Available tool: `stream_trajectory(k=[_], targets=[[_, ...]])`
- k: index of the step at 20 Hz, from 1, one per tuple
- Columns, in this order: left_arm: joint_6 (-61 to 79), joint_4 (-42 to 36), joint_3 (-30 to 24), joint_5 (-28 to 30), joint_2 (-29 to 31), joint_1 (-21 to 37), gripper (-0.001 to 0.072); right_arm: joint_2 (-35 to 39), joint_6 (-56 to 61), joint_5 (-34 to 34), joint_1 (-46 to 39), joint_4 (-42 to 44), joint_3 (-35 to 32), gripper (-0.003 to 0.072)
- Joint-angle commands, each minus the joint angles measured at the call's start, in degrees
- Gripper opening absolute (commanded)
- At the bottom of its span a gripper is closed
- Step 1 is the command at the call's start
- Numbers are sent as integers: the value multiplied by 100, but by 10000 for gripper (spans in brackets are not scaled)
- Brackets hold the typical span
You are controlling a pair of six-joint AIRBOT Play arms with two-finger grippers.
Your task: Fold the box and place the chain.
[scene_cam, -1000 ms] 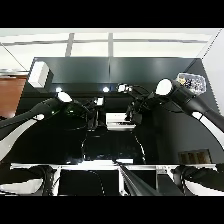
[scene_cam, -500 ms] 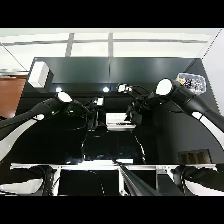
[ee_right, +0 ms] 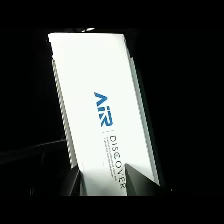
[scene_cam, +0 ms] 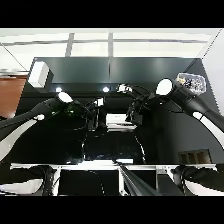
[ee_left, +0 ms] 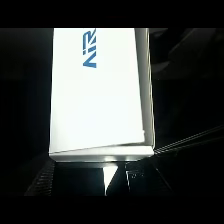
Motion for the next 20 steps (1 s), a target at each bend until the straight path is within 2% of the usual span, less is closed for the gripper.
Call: stream_trajectory(k=[1, 12, 20], targets=[[-4, 0, 4, 7, -2, 2, 326, 31, 24, 4, 2, 13, 4, 357], [-4, 0, 4, 7, -2, 2, 327, 28, 24, 50, 4, 0, -9, 371], [-7, 0, 4, 7, -2, 2, 327, 28, 85, -83, 4, 20, -260, 370]])
